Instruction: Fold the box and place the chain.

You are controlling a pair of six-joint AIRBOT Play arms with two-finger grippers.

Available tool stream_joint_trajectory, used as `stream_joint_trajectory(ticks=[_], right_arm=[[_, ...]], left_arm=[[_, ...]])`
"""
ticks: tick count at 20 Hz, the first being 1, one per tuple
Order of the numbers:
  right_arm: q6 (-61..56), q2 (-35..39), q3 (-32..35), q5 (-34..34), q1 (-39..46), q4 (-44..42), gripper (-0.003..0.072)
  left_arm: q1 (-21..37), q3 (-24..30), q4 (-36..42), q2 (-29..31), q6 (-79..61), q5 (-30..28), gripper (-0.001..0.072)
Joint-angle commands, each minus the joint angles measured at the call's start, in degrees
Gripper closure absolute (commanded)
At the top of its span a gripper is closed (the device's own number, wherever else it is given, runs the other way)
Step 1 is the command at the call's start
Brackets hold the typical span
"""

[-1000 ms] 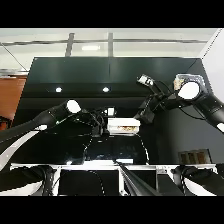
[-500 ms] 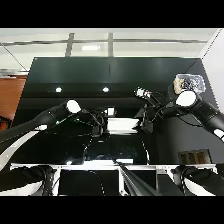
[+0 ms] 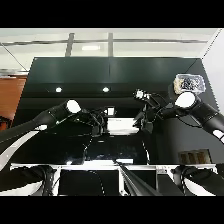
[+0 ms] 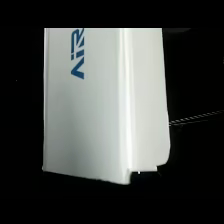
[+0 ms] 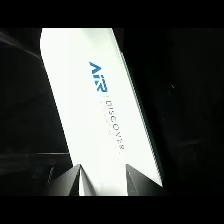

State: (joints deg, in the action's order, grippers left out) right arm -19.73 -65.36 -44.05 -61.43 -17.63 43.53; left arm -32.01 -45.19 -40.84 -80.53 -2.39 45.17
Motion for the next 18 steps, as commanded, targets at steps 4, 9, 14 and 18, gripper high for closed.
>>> stream_joint_trajectory(ticks=[4, 9, 14, 18], right_arm=[[0.1, -0.1, 0.0, 0.2, 0.0, 0.1, 0.0495], [0.0, -0.1, 0.2, -0.1, 0.0, 0.2, 0.0478], [0.0, -0.1, 1.9, 0.2, 0.0, 0.2, 0.0476], [0.0, -0.1, 1.9, 0.2, 0.0, 0.2, 0.0475]], left_arm=[[0.0, 0.0, 0.0, 0.0, -0.2, 0.0, 0.0416], [0.0, 0.0, 0.0, 0.0, -0.2, 0.0, 0.0416], [0.0, 0.0, 0.0, 0.0, -0.2, 0.0, 0.0416], [0.0, 0.0, 0.0, 0.0, -0.2, 0.0, 0.0416]])
